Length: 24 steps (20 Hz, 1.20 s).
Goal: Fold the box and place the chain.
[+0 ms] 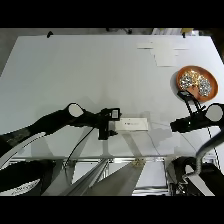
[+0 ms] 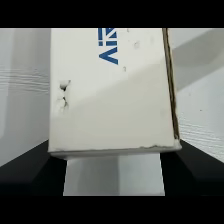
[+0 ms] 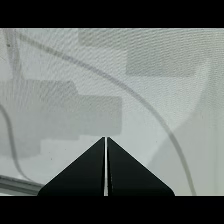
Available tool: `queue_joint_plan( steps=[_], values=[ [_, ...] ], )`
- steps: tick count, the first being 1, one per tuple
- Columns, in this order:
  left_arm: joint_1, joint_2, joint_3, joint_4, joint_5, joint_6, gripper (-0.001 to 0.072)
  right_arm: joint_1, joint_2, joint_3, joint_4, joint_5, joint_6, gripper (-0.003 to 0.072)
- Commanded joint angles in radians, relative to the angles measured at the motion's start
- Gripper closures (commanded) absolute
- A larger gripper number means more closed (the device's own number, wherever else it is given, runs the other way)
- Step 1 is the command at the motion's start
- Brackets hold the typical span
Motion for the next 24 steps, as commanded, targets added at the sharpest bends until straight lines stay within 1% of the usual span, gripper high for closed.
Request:
queue_joint_plan(
  steps=[1,4,6,8,10,11,13,15,17,19,21,22,23,24],
  values=[
    [0.058,0.176,0.001,0.208,-0.004,-0.289,0.0708,-0.001,0.0,0.0,0.001,0.0,0.0,0.0666],
    [0.185,0.343,0.001,0.473,-0.003,-0.608,0.0707,-0.001,0.0,0.0,0.001,0.001,0.0,0.0666],
    [0.299,0.44,0.001,0.638,-0.01,-0.822,0.0704,-0.001,0.0,0.0,0.001,0.001,0.0,0.0666],
    [0.431,0.512,0.001,0.763,-0.04,-1.005,0.0702,-0.001,0.0,0.0,0.001,0.001,0.0,0.0666],
    [0.57,0.551,0.001,0.835,-0.083,-1.121,0.0701,-0.001,0.0,0.0,0.001,0.001,0.0,0.0666],
    [0.641,0.555,0.001,0.842,-0.097,-1.165,0.0701,-0.001,0.0,0.0,0.001,0.001,0.0,0.0666],
    [0.762,0.542,-0.002,0.842,-0.123,-1.19,0.07,-0.001,0.0,0.0,0.001,0.001,0.0,0.0666],
    [0.846,0.513,-0.015,0.841,-0.121,-1.19,0.0685,-0.001,0.0,0.0,0.001,0.001,0.0,0.0666],
    [0.896,0.471,-0.039,0.841,-0.119,-1.191,0.0614,-0.001,0.0,0.0,0.001,0.001,0.0,0.0666],
    [0.915,0.419,-0.072,0.842,-0.114,-1.197,0.0587,-0.001,0.0,0.0,0.001,0.001,0.0,0.0666],
    [0.914,0.364,-0.098,0.841,-0.116,-1.23,0.0424,-0.001,0.0,0.0,0.001,0.0,0.0,0.0666],
    [0.914,0.338,-0.103,0.84,-0.115,-1.248,0.0361,-0.001,0.0,0.0,0.001,0.001,0.0,0.0666],
    [0.914,0.317,-0.104,0.84,-0.118,-1.257,0.0342,-0.001,0.0,0.0,0.001,0.001,0.0,0.0666],
    [0.914,0.303,-0.104,0.841,-0.123,-1.257,0.0288,-0.001,0.0,0.0,0.001,0.0,0.0,0.0666]
  ],
)
